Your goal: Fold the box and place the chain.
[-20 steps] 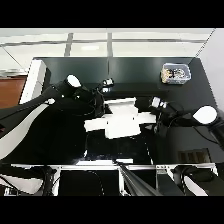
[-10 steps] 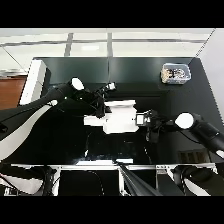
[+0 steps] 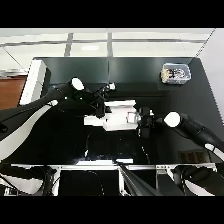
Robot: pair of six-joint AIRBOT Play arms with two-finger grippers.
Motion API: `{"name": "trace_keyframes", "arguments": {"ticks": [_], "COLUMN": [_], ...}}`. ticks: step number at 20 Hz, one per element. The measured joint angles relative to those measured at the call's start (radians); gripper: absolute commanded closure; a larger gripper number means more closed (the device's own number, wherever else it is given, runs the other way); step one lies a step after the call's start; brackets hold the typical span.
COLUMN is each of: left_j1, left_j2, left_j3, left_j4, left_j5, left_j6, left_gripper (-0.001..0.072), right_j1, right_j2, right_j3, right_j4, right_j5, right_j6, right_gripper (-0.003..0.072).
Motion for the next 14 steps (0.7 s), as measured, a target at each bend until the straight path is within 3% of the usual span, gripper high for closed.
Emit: {"name": "trace_keyframes", "arguments": {"ticks": [14], "left_j1": [0.0], "left_j2": [0.0], "left_j3": [0.003], "left_j4": [0.001], "left_j5": [-0.001], "left_j6": [0.0], "left_gripper": [0.0685], "right_j1": [-0.174], "right_j2": [-0.071], "right_j3": [0.064], "right_j4": [0.349], "right_j5": [0.064], "right_j6": [-0.277], "right_gripper": [-0.0018]}}
